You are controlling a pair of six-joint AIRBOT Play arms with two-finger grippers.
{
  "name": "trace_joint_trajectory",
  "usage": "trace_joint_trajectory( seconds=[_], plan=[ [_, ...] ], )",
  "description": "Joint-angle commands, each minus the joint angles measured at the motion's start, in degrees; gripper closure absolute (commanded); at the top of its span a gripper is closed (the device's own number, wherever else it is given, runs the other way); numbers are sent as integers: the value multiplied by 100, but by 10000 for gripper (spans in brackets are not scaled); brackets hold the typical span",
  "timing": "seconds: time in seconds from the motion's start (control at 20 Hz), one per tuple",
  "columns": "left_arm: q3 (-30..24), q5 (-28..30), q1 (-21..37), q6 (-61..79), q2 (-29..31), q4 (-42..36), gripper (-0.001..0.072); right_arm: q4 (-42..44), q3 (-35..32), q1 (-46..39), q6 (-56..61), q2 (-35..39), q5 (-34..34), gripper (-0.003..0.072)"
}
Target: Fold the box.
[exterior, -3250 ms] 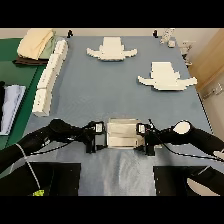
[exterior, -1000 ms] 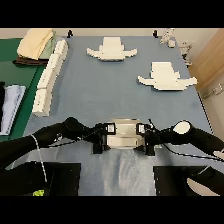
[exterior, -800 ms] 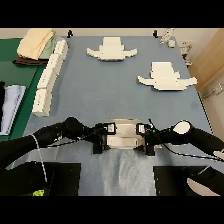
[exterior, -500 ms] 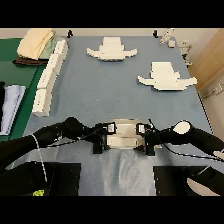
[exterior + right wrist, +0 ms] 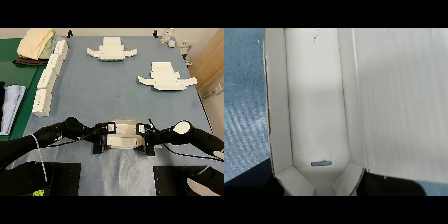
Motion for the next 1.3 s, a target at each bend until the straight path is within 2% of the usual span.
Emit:
trace_joint_trajectory(
  seconds=[0.0, 0.7, 1.1, 1.15, 1.2, 1.25],
  plan=[
    [4, -37, -4, -2, 0, 7, 263, 0, 2, 2, 0, 4, 2, 197],
    [4, -44, -4, -2, 0, 4, 263, -55, 2, 0, 0, 7, -39, 197],
    [4, -39, -4, -2, 0, 4, 263, 358, 0, 2, 133, 0, 11, 187],
    [4, -39, -4, -2, 0, 4, 263, 352, 0, 2, 328, 4, 9, 34],
    [4, -37, -4, -2, 0, 4, 263, 299, 0, 2, 518, 7, 17, -34],
    [4, -39, -4, -2, 0, 4, 263, 254, 0, 2, 758, 11, 31, -34]
  ],
)
